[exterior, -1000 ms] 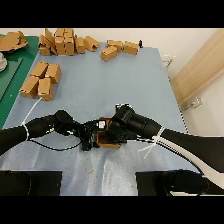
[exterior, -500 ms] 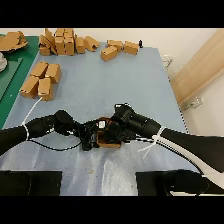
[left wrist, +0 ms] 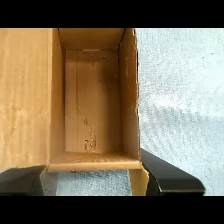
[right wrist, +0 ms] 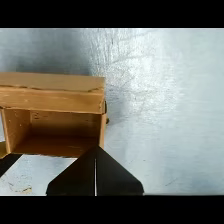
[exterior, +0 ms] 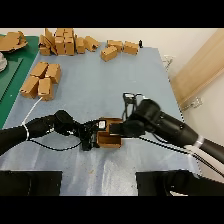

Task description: Fold the box.

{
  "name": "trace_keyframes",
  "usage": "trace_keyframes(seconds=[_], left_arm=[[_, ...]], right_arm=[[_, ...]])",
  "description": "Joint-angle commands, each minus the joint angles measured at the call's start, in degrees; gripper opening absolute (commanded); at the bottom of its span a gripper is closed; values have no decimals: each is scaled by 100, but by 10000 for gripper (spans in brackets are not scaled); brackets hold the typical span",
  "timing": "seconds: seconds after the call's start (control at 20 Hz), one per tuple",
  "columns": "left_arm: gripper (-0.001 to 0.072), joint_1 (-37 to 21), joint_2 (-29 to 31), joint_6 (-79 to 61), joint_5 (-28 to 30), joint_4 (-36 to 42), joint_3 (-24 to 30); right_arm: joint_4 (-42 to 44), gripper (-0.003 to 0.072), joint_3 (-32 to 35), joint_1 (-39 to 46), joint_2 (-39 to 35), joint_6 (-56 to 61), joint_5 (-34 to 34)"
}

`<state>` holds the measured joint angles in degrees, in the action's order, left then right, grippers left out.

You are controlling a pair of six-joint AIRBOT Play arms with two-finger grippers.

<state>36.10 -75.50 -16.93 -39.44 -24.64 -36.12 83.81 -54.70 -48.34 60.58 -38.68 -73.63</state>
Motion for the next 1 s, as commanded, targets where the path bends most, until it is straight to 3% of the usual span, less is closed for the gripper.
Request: trace_keyframes(seconds=[0.0,0.1,0.25,0.35,0.45,0.55,0.7,0.95], left_arm=[[420,-2,0,0,4,0,-7],[419,-2,0,0,4,0,-7],[420,-2,0,0,4,0,-7],[419,-2,0,0,7,0,-7],[420,-2,0,0,7,-2,-7],[419,0,0,0,4,-2,-7],[419,-2,0,0,4,0,-7],[420,-2,0,0,7,0,-7]], right_arm=[[341,-1,656,588,-785,-520,293],[1215,-1,1270,1598,-1182,-1482,844],[3613,-1,1899,3668,-1309,-4072,1974],[5541,-1,1886,4795,-678,-6102,2002],[6843,-1,1648,5257,323,-7530,1646],[7189,-1,1172,5187,1285,-8004,1311],[7377,-1,461,4704,2146,-8498,765],[7187,0,249,3904,2267,-8955,-120]])
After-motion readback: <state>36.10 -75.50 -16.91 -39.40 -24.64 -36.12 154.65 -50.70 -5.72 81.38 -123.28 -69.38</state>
